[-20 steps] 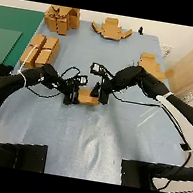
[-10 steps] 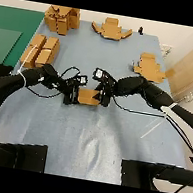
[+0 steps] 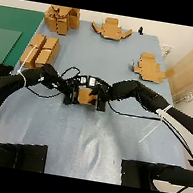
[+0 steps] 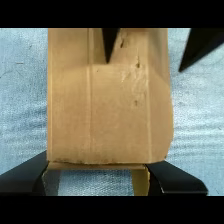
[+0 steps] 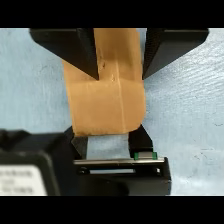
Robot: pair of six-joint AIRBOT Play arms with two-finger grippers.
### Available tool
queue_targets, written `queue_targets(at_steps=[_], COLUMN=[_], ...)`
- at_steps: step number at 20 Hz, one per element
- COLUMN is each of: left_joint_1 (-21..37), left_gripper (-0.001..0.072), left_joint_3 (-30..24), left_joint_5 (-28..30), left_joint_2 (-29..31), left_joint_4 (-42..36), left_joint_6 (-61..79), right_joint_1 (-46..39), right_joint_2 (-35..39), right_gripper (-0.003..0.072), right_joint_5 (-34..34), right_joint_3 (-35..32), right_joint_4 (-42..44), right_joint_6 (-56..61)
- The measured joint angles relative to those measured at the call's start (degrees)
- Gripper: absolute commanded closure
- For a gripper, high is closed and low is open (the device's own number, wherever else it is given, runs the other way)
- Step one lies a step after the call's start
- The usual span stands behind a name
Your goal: Fold the box.
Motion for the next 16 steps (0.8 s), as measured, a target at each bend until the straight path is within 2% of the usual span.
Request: queue_targets(at_steps=[4, 5, 6, 10, 11, 12, 13, 16], left_joint_1=[0.0, 0.0, 0.0, 0.0, 0.0, 0.0, 0.0, 0.0], left_gripper=[0.0543, 0.0543, 0.0543, 0.0543, 0.0543, 0.0543, 0.0543, 0.0543], left_joint_3=[0.0, 0.0, 0.0, 0.0, 0.0, 0.0, 0.0, 0.0], left_joint_5=[0.0, 0.0, 0.0, 0.1, 0.1, 0.1, 0.3, 0.5], left_joint_2=[0.0, 0.0, 0.0, 0.0, 0.0, 0.0, 0.0, 0.0], left_joint_4=[0.0, 0.0, 0.0, 0.0, 0.0, 0.0, -0.1, -0.2], left_joint_6=[0.0, 0.0, 0.0, -0.1, -0.1, -0.1, -0.3, -0.2], right_joint_1=[0.5, 0.7, 0.7, 0.9, 0.9, 0.9, 0.9, 0.9], right_joint_2=[-0.4, -0.5, -0.6, -0.8, -0.8, -0.8, -0.7, 0.3], right_gripper=[0.0274, 0.0311, 0.0382, 0.0387, 0.0439, 0.0549, 0.0596, 0.0596], right_joint_5=[2.9, 3.9, 4.7, 5.5, 5.6, 5.6, 5.6, 5.9], right_joint_3=[-0.1, -0.1, -0.1, -0.1, -0.1, -0.1, -0.1, -0.1], right_joint_4=[-1.2, -1.9, -2.3, -4.1, -4.3, -4.6, -5.0, -5.4], right_joint_6=[-0.1, -0.1, -0.1, -0.1, -0.1, -0.1, -0.2, -0.1])
